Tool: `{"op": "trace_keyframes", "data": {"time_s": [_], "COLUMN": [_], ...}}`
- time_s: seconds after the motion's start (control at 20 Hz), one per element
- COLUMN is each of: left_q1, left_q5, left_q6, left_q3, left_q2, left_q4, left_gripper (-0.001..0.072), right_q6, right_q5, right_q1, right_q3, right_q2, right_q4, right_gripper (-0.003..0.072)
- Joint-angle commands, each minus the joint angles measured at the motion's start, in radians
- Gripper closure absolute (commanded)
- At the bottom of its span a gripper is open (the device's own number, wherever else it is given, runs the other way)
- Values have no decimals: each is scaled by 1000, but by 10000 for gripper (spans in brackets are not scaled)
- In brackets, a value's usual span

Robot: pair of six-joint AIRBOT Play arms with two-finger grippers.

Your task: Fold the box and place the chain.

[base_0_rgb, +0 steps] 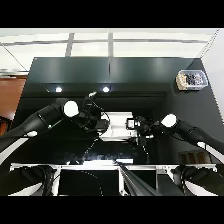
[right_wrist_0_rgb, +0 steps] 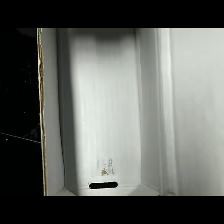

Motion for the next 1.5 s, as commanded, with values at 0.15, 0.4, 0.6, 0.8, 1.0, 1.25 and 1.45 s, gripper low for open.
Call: {"op": "trace_keyframes", "data": {"time_s": [0.15,0.4,0.6,0.8,1.0,1.25,1.45], "left_q1": [-94,-171,-198,-201,-200,-201,-205], "left_q5": [-4,-77,-93,-88,-73,-23,-27], "left_q6": [-315,-435,-555,-586,-578,-579,-578], "left_q3": [30,116,123,123,123,123,123], "left_q2": [-19,-102,-148,-163,-163,-163,-163], "left_q4": [230,326,362,354,341,332,333], "left_gripper": [308,308,308,317,444,444,493], "right_q6": [0,0,0,0,0,0,0], "right_q5": [0,0,0,0,0,0,0], "right_q1": [0,0,0,0,0,0,0], "right_q3": [0,0,0,0,0,0,0], "right_q2": [-1,-1,-1,-1,-1,0,-1], "right_q4": [0,0,0,0,0,0,0], "right_gripper": [264,264,264,264,264,264,263]}}
